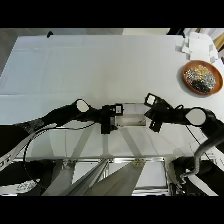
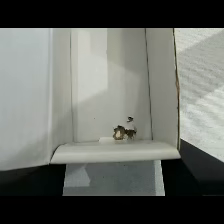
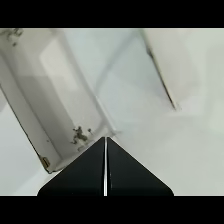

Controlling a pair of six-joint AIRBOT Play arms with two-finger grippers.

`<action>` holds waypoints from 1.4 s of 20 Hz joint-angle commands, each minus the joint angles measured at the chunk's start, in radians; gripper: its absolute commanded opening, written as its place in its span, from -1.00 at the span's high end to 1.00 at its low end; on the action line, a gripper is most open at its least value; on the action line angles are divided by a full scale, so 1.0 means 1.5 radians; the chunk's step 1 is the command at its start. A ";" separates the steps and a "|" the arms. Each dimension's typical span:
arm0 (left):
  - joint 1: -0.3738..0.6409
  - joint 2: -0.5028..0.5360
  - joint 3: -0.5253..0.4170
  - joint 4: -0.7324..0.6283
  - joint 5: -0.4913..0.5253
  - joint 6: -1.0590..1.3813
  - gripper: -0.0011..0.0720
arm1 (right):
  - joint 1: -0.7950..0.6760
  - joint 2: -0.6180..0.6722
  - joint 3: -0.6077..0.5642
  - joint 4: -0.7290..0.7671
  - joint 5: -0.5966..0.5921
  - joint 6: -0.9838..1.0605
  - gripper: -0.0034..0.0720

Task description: Fold the box and place the chain.

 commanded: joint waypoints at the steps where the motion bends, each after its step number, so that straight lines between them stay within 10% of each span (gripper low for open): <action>1: 0.000 0.001 0.000 0.000 0.000 0.001 0.22 | -0.001 0.099 0.000 -0.138 0.012 0.368 0.87; 9: 0.000 0.001 0.000 0.000 0.000 0.001 0.22 | -0.153 0.096 0.000 -0.302 0.078 0.673 0.87; 20: 0.000 0.001 0.000 0.000 0.000 0.001 0.22 | -0.142 -0.166 0.000 -0.059 0.080 0.557 0.87; 28: 0.000 0.001 0.000 0.000 0.000 0.001 0.22 | -0.142 -0.177 -0.001 0.050 0.081 0.463 0.83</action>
